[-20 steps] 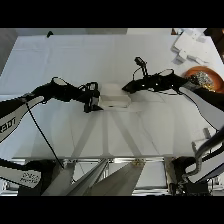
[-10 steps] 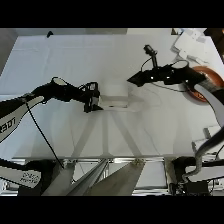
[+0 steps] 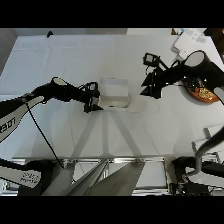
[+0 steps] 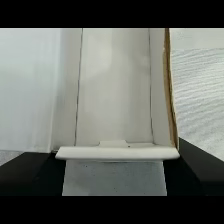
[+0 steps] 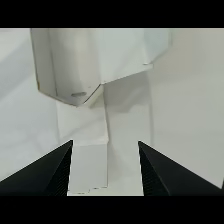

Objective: Fold the box and place the chain.

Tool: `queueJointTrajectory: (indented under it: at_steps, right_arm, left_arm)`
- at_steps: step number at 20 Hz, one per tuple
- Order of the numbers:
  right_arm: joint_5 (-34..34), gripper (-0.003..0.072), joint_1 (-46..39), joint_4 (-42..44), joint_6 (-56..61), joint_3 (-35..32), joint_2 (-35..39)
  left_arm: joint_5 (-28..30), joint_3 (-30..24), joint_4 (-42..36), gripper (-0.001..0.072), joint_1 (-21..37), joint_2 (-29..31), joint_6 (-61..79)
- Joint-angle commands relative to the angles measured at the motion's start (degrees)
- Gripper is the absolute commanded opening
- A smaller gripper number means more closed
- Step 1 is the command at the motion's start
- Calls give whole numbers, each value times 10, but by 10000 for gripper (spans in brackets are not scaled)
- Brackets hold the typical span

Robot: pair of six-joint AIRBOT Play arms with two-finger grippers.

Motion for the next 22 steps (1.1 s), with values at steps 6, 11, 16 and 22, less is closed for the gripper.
queueJointTrajectory:
  at_steps: [6,11,16,22]
  right_arm:
    - [-54,453,89,-61,-30,0,-50]
    - [-59,450,89,-35,-30,0,-132]
    - [-50,383,89,-7,-30,1,-148]
    - [-38,248,89,17,-30,1,-148]
  left_arm:
    - [0,0,0,14,0,0,0]
    - [0,0,0,14,0,0,0]
    - [0,0,0,14,0,0,0]
    - [0,0,0,14,0,1,0]
